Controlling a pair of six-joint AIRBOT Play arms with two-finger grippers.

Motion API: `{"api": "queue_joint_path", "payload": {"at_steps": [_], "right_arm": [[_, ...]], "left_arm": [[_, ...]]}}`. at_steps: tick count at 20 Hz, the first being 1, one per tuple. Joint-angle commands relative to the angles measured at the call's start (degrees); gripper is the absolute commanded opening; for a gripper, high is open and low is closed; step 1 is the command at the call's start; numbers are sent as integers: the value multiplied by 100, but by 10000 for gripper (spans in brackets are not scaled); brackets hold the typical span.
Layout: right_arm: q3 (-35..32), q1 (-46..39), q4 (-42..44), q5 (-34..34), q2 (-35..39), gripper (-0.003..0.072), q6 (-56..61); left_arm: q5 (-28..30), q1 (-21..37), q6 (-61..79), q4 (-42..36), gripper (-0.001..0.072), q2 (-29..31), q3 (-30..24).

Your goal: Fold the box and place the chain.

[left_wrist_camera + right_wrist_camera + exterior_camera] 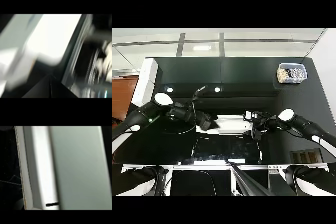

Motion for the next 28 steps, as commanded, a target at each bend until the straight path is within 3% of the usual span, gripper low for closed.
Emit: {"api": "queue_joint_path", "payload": {"at_steps": [1,3,4,10,15,18,21,23,25,28], "right_arm": [[2,2,7,4,-2,166,0],[2,2,7,4,-2,167,0],[2,2,7,4,-2,166,0],[2,2,7,4,-2,166,0],[2,2,7,4,-2,166,0],[2,2,7,4,-2,167,0],[2,2,7,4,-2,167,0],[2,2,7,4,-2,167,0],[2,2,7,4,-2,166,0],[2,2,7,4,-2,166,0]], "left_arm": [[1797,-258,970,-2035,27,-118,-127],[2868,-262,968,-2052,27,-243,-116],[3029,-258,966,-1792,27,-341,-107],[1620,-203,931,-796,26,-1021,-87],[1574,-87,772,-487,25,-1137,17],[1333,415,225,24,25,-688,417],[1075,986,-299,868,24,201,455],[656,1272,-610,944,24,828,188],[673,1390,-448,925,25,1355,-378],[422,1394,1246,938,28,1528,-1086]]}}
